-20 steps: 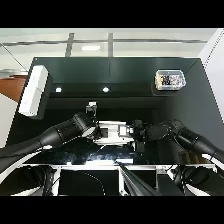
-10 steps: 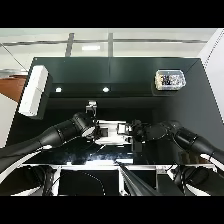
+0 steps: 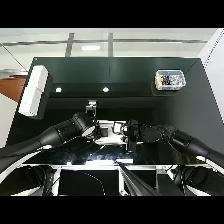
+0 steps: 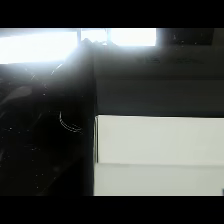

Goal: Fold the box and place the chain.

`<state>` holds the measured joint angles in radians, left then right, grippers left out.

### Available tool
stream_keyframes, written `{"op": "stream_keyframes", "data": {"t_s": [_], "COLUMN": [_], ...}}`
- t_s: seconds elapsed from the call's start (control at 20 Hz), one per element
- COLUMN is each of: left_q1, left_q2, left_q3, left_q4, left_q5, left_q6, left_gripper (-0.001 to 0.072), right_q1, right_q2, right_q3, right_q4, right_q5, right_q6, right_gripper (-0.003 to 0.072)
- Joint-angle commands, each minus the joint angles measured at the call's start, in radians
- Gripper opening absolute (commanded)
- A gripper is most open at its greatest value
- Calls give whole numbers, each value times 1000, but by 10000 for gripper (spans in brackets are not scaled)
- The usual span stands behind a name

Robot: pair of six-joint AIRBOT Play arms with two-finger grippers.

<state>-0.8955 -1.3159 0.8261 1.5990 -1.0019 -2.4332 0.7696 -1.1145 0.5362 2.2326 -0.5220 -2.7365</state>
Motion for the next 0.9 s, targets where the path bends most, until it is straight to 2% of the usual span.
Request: {"op": "stream_keyframes", "data": {"t_s": [0.0, 0.05, 0.1, 0.15, 0.2, 0.25, 0.35, 0.45, 0.6, 0.75, 0.85], "left_q1": [0, 0, 0, 0, 0, 0, 0, 0, 0, 0, 0], "left_q2": [0, 0, 0, 0, 0, 0, 0, 0, 0, 0, 0], "left_q3": [0, 0, 0, 0, 0, 0, 0, 0, 0, 0, 0], "left_q4": [-7, -7, -7, -7, -7, -7, -7, -8, -11, -11, -11], "left_q5": [-1, -1, -1, -1, -1, -1, -2, -2, -3, -4, -4], "left_q6": [2, 2, 2, 2, 2, 2, 2, 2, 3, 3, 3], "left_gripper": [31, 30, 31, 31, 31, 31, 31, 31, 31, 31, 31], "right_q1": [5, 5, 5, 5, 5, 5, -16, -80, -278, -529, -654], "right_q2": [-9, -9, -9, -9, -9, -8, 24, 98, 214, 303, 302], "right_q3": [0, 0, 0, 0, 0, 0, 5, 10, 10, 10, -8], "right_q4": [0, 0, 0, 0, -1, -14, -38, -94, -264, -271, -263], "right_q5": [16, 18, 18, 20, 27, 29, 1, -76, -268, -486, -544], "right_q6": [11, 11, 11, 14, 23, 22, 81, 245, 724, 988, 1109], "right_gripper": [291, 321, 204, 174, 256, 302, 25, 22, 22, 21, 20]}}
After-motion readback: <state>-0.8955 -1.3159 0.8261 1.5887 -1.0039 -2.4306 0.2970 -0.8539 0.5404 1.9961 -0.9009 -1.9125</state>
